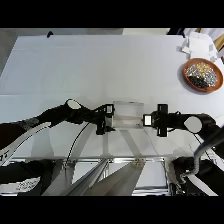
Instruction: Fold the box and place the chain.
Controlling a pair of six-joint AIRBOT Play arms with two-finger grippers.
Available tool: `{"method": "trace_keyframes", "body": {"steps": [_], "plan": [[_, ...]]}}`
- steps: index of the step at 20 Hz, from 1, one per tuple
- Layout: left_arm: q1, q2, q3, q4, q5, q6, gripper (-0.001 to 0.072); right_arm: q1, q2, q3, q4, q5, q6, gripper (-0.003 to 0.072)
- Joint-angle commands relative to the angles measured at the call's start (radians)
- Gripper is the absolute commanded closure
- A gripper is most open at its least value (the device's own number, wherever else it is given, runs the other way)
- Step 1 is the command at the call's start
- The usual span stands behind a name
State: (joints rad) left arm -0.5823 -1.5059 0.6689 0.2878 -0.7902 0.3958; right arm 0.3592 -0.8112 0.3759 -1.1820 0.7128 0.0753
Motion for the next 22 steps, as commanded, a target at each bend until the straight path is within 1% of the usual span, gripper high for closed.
{"method": "trace_keyframes", "body": {"steps": [1,5,9,17,19,22], "plan": [[0.001,0.001,0.000,0.000,0.000,0.000,0.0574,0.101,0.000,-0.040,-0.010,-0.074,-0.064,0.0514],[0.001,0.001,0.000,0.000,0.000,0.000,0.0574,0.103,-0.008,-0.040,0.015,-0.093,-0.023,0.0513],[0.001,0.001,0.000,0.000,0.000,0.000,0.0574,0.103,-0.042,-0.040,0.085,-0.094,-0.024,0.0513],[0.001,0.001,0.000,0.000,0.000,0.000,0.0574,0.103,-0.063,-0.035,0.092,-0.090,-0.024,0.0513],[0.001,0.001,0.000,0.000,0.000,0.000,0.0574,0.103,-0.103,-0.008,0.092,-0.048,-0.024,0.0513],[0.001,0.001,0.000,0.000,0.000,0.000,0.0574,0.103,-0.196,0.087,0.121,0.047,-0.023,0.0528]]}}
